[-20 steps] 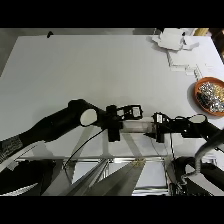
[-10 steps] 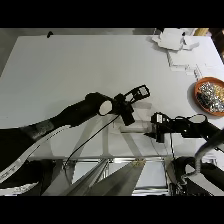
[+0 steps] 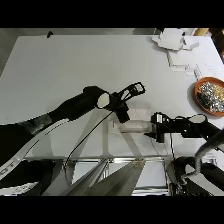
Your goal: Fold the box and place the chain.
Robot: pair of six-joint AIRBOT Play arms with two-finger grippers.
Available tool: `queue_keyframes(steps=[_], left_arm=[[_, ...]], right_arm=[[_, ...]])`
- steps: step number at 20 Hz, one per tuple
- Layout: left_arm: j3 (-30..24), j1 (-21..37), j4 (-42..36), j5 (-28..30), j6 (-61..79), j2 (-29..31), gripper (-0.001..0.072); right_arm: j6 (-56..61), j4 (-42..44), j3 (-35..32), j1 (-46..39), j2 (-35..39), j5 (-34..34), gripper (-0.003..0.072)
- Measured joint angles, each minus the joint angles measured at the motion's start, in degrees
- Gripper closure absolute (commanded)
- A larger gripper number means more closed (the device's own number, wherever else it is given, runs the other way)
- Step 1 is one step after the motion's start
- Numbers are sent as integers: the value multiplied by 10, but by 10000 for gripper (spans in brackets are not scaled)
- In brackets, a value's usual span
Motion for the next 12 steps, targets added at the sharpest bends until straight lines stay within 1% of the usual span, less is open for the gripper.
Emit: queue_keyframes(steps=[3, 5, 11, 12], left_arm=[[-2, -5, 18, -75, -7, 25, 710], [-13, -8, 21, -104, -8, 32, 710], [-69, -6, 14, -126, 15, 38, 708], [-77, -3, 12, -127, 25, 38, 693]], right_arm=[[0, 0, 0, 0, 0, 0, 277], [0, 0, 0, 0, 0, 0, 277], [0, 0, 0, 0, 0, 0, 278], [0, 0, 0, 0, 0, 0, 278]])
